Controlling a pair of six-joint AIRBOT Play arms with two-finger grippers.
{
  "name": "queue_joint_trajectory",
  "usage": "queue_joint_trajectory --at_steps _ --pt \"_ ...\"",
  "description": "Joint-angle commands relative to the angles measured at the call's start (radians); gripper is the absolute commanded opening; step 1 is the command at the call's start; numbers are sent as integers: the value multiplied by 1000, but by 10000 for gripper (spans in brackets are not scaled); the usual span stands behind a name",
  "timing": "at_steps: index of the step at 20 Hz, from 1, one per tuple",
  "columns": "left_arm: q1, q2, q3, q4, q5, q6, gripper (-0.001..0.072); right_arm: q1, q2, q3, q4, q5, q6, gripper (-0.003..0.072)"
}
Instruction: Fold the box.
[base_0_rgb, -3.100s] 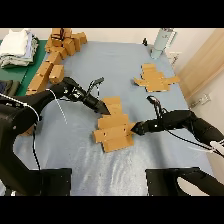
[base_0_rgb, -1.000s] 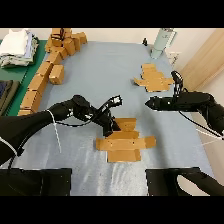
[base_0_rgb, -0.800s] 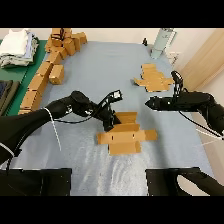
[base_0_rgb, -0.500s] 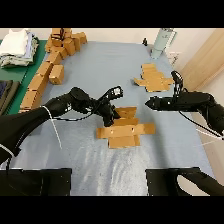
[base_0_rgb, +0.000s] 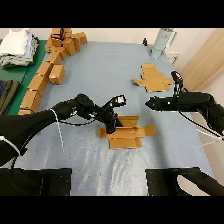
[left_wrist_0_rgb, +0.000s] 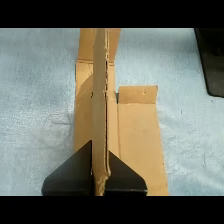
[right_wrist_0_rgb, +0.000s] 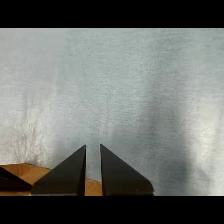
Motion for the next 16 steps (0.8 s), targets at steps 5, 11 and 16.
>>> queue_joint_trajectory --at_steps 5,11,16 --pt "22 2 0 -6 -12 -20 11 1 0 0 -3 -1 -1 144" --pt "28 17 11 -10 -61 -29 11 1 0 0 -4 -1 -3 144" --pt "28 15 10 -9 -57 -27 11 1 0 0 -4 -1 -3 145"
